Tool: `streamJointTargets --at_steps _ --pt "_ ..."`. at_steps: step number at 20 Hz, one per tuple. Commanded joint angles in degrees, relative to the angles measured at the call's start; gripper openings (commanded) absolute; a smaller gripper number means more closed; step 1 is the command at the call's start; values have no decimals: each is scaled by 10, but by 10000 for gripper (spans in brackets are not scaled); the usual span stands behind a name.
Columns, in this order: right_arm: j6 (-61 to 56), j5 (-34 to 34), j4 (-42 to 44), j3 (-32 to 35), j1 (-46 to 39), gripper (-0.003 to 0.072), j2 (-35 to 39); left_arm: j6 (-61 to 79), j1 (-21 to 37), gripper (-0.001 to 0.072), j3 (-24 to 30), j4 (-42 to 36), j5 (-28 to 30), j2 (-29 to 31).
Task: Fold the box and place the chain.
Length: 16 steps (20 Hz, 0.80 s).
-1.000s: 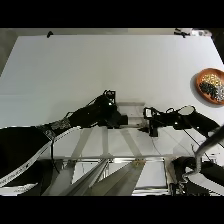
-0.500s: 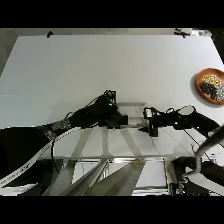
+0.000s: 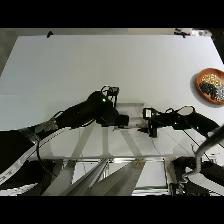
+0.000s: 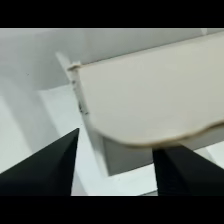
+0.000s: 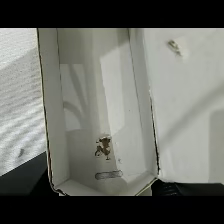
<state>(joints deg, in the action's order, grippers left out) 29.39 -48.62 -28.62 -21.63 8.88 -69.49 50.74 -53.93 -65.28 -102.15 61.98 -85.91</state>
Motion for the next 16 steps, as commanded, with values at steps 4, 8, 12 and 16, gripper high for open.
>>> streamJointTargets --at_steps 4,8,12,16 --pt "0 0 0 0 0 338 0 133 26 531 1 -7 83 38" --pt "0 0 0 0 0 338 0 479 46 531 31 -7 87 116" --pt "0 0 0 0 0 338 0 856 64 690 137 -57 5 243" --pt "0 0 0 0 0 338 0 1114 79 695 257 -173 -156 297"
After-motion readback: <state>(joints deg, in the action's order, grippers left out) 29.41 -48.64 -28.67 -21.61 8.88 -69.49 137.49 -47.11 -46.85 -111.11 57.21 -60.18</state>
